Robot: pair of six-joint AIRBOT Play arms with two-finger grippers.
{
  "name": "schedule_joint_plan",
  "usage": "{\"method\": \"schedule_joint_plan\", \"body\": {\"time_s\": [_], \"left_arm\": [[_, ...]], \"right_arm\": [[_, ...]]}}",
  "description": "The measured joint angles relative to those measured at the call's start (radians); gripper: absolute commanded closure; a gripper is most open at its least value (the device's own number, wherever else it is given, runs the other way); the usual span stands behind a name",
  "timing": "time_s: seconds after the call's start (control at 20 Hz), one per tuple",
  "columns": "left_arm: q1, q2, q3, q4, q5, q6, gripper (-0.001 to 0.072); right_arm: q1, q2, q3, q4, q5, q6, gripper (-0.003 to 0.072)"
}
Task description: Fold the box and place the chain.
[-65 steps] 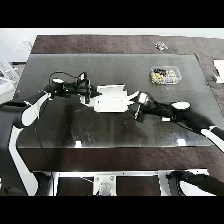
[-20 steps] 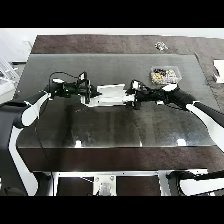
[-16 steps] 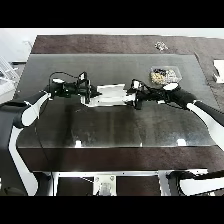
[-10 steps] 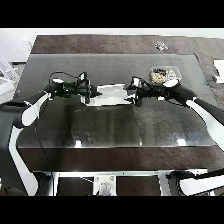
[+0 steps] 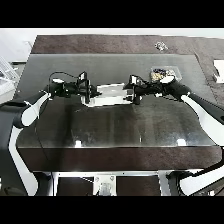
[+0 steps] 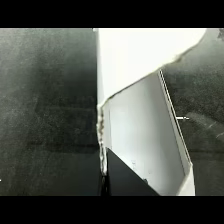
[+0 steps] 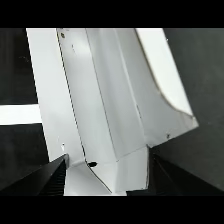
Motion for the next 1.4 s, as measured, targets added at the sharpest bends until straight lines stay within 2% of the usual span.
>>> {"method": "schedule_joint_plan", "body": {"time_s": [0.65, 1.05, 1.4], "left_arm": [[0.000, 0.000, 0.000, 0.002, -0.003, 0.000, 0.0687], [0.000, 0.000, 0.000, 0.002, -0.001, -0.001, 0.0687], [0.000, 0.000, 0.000, 0.000, 0.001, -0.003, 0.0687]], "right_arm": [[0.001, -0.033, 0.014, -0.014, 0.136, 0.026, 0.0059], [0.002, -0.077, 0.020, -0.010, 0.143, 0.019, 0.0059], [0.007, -0.121, 0.092, -0.014, 0.159, 0.018, 0.0059]]}}
